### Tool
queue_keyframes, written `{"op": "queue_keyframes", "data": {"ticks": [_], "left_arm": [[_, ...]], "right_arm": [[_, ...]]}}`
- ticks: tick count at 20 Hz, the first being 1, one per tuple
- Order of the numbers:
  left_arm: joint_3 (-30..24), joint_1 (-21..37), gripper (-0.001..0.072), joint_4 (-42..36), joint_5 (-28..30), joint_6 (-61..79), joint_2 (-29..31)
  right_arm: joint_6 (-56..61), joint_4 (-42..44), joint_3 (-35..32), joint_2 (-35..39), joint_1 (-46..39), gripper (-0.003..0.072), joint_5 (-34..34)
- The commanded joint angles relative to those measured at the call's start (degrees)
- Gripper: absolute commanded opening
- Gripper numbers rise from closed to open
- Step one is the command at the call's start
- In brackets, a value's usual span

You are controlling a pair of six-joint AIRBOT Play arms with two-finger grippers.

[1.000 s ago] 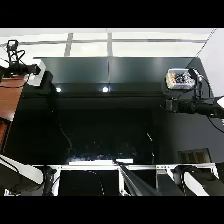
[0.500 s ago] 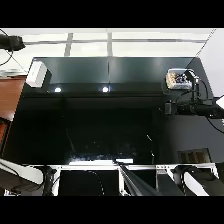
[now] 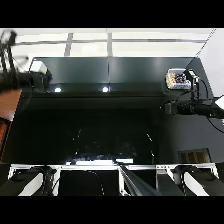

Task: Fold the box and place the chain.

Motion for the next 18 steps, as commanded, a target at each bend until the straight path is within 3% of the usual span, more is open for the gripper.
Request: {"op": "queue_keyframes", "data": {"ticks": [1, 3, 6, 18], "left_arm": [[-16.7, -5.2, 0.0022, 14.3, 6.0, -13.0, 14.3], [-17.6, -5.2, 0.0023, 17.1, 1.6, -16.6, 15.7], [-17.6, -5.2, 0.0026, 14.9, -1.6, -16.7, 15.8], [-17.6, -5.2, 0.0026, 13.9, -1.7, -16.7, 15.8]], "right_arm": [[-0.1, -0.6, 0.0, 0.0, 0.1, 0.0017, -0.3], [-0.1, -0.6, 0.0, 0.0, 0.1, 0.0017, -0.3], [-0.1, -0.6, 0.0, 0.0, 0.1, 0.0017, -0.3], [-0.1, -0.6, 0.0, 0.0, 0.1, 0.0017, -0.3]]}}
